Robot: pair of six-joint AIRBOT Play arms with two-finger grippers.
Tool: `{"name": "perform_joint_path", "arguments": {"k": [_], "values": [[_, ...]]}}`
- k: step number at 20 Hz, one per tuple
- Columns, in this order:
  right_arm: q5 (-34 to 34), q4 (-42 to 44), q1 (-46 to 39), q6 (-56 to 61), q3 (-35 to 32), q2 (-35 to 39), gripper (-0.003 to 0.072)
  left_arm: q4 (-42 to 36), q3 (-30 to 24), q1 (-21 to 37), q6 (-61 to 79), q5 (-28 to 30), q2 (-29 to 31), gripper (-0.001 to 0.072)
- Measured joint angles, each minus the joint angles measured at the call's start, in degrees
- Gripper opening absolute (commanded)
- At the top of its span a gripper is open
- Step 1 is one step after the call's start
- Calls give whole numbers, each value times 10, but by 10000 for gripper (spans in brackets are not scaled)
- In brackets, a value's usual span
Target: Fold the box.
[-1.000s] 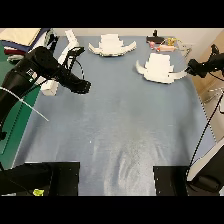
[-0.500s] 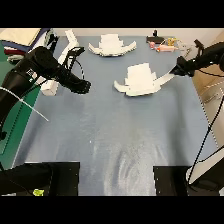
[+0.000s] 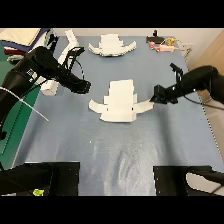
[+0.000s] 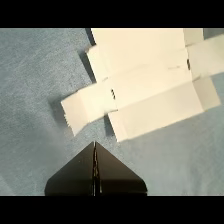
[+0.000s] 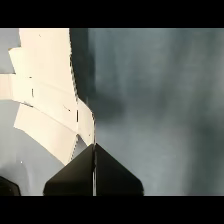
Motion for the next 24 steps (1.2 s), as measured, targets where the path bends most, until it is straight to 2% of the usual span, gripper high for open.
{"name": "perform_joint_path", "arguments": {"k": [3, 6, 7, 8, 9, 15, 16, 17, 20, 22, 24], "values": [[20, -19, 20, 36, -114, 102, -3, 0, 0, 0, 0, 0, 0, 14], [30, -29, 28, 57, -184, 162, 7, 0, 0, 0, 0, 0, 0, 14], [32, -33, 29, 63, -201, 173, 119, 0, 0, 0, 0, 0, 0, 14], [34, -35, 30, 66, -214, 180, 342, 0, 0, 0, 0, 0, 0, 14], [36, -37, 30, 66, -223, 184, 450, 0, 0, 0, 0, 0, 0, 14], [48, -52, 26, 91, -244, 171, 438, 0, 0, 0, 0, 0, 0, 14], [47, -50, 25, 97, -245, 164, 410, 0, 0, 0, 0, 0, 0, 15], [47, -44, 24, 98, -245, 158, 343, 0, 0, 0, 0, 0, 0, 15], [47, -2, 28, 82, -247, 134, 336, 0, 0, 0, 0, 0, 0, 14], [46, 16, 33, 70, -247, 117, 215, 0, 0, 0, 0, 0, 0, 14], [47, 31, 42, 56, -247, 99, 215, 0, 0, 0, 0, 0, 0, 14]]}}
